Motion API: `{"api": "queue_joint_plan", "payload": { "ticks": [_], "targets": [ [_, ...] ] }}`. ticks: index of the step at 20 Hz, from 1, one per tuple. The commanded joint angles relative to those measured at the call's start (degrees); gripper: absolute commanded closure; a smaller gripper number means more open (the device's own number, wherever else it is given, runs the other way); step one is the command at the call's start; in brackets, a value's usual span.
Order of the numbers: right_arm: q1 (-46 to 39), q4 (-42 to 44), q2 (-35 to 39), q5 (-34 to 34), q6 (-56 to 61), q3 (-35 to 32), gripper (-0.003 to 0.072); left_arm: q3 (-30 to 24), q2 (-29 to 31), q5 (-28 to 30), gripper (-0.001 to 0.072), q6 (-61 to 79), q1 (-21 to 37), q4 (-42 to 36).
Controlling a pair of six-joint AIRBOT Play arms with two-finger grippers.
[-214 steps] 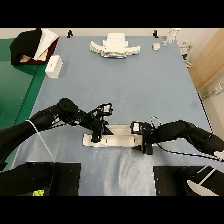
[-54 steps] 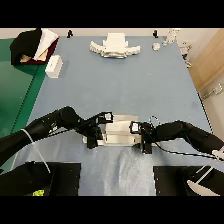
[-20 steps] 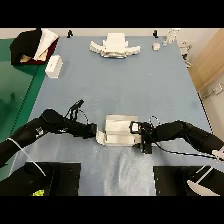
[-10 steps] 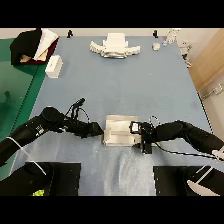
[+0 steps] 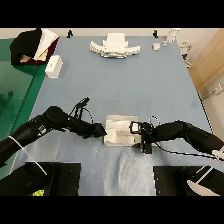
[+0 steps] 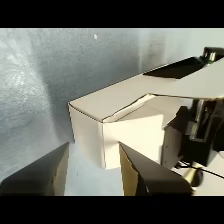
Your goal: Fold the box.
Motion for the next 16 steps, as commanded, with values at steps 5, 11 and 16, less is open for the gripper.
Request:
{"api": "queue_joint_plan", "payload": {
  "ticks": [5,11,16],
  "targets": [
    [0.0,0.0,0.0,0.0,0.0,0.0,0.0170,9.7,-3.3,0.5,0.0252,-37.0,-16.8,32.4],
    [0.0,0.0,0.0,0.0,0.0,0.0,0.0169,18.6,-12.3,-8.4,0.0252,-54.6,-26.7,46.4],
    [0.0,0.0,0.0,0.0,0.0,0.0,0.0170,24.3,-19.6,-11.7,0.0252,-57.8,-30.5,47.2]
  ]
}}
